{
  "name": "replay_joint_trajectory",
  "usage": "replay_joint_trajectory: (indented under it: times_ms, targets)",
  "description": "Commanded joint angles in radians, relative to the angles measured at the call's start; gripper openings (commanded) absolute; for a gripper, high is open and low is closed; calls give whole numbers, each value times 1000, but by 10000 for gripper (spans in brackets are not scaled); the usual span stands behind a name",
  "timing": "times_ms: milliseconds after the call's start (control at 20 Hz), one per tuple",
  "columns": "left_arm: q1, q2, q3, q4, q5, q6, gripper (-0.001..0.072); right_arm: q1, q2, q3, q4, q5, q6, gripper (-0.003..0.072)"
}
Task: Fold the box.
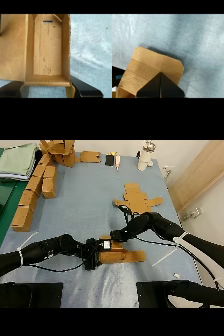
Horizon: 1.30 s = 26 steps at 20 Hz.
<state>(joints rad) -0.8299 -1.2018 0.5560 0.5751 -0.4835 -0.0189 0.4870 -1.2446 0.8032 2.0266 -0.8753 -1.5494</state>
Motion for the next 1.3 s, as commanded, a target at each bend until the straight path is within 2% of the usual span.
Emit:
replay_joint_trajectory:
  times_ms: [0,550,700,800,950,1050,1150,1250]
  targets:
    - [0,0,0,0,1,0,599,1,-19,2,-3,-1,-7,3]
    - [0,0,1,0,2,0,599,6,-21,-38,0,6,-8,3]
    - [0,0,1,1,2,0,599,5,6,-11,-24,11,-24,2]
    - [0,0,1,1,2,0,599,5,63,31,-98,-6,-22,2]
    - [0,0,1,1,2,0,598,5,189,81,-295,-116,14,2]
    - [0,0,1,1,2,0,599,5,271,69,-354,-237,15,2]
    - [0,0,1,1,2,0,599,6,356,14,-308,-341,-36,2]
    - [0,0,1,1,2,0,598,13,455,-89,-179,-420,-200,2]
